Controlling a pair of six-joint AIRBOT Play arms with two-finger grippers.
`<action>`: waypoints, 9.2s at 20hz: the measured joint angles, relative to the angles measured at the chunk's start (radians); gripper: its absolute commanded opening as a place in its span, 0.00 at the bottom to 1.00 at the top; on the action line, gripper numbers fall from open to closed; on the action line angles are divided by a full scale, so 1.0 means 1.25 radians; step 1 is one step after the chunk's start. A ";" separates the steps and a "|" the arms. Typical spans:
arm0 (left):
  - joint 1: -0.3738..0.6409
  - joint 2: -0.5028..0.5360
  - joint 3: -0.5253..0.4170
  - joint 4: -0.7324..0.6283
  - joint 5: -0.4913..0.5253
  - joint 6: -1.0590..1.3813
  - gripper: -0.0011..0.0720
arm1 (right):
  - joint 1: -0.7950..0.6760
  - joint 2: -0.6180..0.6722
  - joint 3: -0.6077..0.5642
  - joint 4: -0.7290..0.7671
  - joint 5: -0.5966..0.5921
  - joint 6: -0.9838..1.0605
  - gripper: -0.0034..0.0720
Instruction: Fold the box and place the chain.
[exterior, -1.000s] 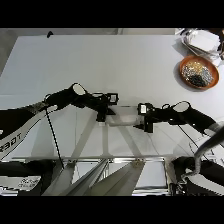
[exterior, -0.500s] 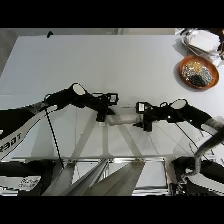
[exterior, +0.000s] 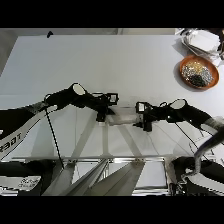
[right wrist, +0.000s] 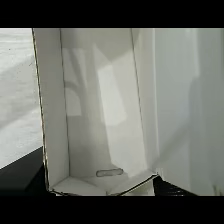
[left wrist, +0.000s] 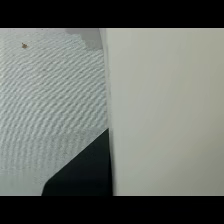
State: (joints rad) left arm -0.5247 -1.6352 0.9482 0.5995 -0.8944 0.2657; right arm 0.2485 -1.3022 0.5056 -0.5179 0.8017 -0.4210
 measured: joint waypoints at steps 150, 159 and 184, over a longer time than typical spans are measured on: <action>-0.050 0.261 -0.168 0.375 0.137 -0.454 0.64 | -0.013 -0.018 -0.002 -0.028 0.020 0.058 0.58; -0.068 0.246 -0.168 0.322 0.137 -0.262 0.64 | -0.013 -0.018 -0.002 -0.028 0.020 0.058 0.58; -0.139 0.241 -0.168 0.251 0.195 -0.213 0.19 | -0.013 -0.018 -0.002 -0.028 0.020 0.058 0.58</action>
State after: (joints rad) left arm -0.6991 -1.3334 0.7383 0.9131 -0.6510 -0.0006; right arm 0.2325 -1.3247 0.5037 -0.5529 0.8268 -0.3481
